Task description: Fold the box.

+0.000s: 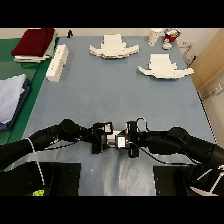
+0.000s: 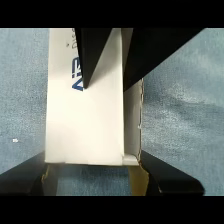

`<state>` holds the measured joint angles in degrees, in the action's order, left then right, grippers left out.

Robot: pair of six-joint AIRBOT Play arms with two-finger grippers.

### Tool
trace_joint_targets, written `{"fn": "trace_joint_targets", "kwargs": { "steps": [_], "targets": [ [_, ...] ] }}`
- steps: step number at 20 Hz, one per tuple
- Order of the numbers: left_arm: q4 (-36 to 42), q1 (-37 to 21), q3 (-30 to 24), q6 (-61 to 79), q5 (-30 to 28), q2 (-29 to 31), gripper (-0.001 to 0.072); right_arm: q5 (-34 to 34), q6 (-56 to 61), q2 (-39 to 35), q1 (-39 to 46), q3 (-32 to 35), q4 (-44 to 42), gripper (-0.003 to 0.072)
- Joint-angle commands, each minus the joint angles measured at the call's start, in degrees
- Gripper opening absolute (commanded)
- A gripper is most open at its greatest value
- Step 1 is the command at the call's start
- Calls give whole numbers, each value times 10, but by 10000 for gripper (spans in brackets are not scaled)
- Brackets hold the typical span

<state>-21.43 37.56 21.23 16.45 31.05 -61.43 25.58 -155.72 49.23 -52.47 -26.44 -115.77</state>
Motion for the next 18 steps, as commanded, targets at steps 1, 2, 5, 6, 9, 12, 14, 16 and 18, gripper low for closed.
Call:
{"fn": "trace_joint_targets", "kwargs": {
  "steps": [1, 2, 5, 6, 9, 12, 14, 16, 18],
  "targets": [
    [0, 0, 1, 0, 0, 1, 514, 5, 2, 0, -2, 0, -13, 200],
    [0, 0, 1, 0, 0, 1, 514, 5, 2, 0, -2, 0, -13, 200],
    [0, 0, 1, 0, 0, 1, 514, 8, 2, 5, -2, 0, -13, 200],
    [0, 0, 1, 0, 0, 1, 514, 10, 3, 9, -2, 0, -13, 200],
    [0, 0, 1, 0, 0, 1, 514, 14, 3, 16, -2, 0, -15, 201],
    [0, 0, 1, 0, 0, 1, 514, 19, 4, 17, -2, 0, -15, 220],
    [0, 0, 1, 0, 0, 1, 514, 19, 12, 15, -2, 0, -15, 377],
    [0, 0, 1, 0, 0, 1, 514, 19, 17, 11, -2, 0, -15, 377],
    [0, 0, 1, 0, 0, 1, 514, 19, 17, 4, -2, 0, -15, 377]
  ]
}}
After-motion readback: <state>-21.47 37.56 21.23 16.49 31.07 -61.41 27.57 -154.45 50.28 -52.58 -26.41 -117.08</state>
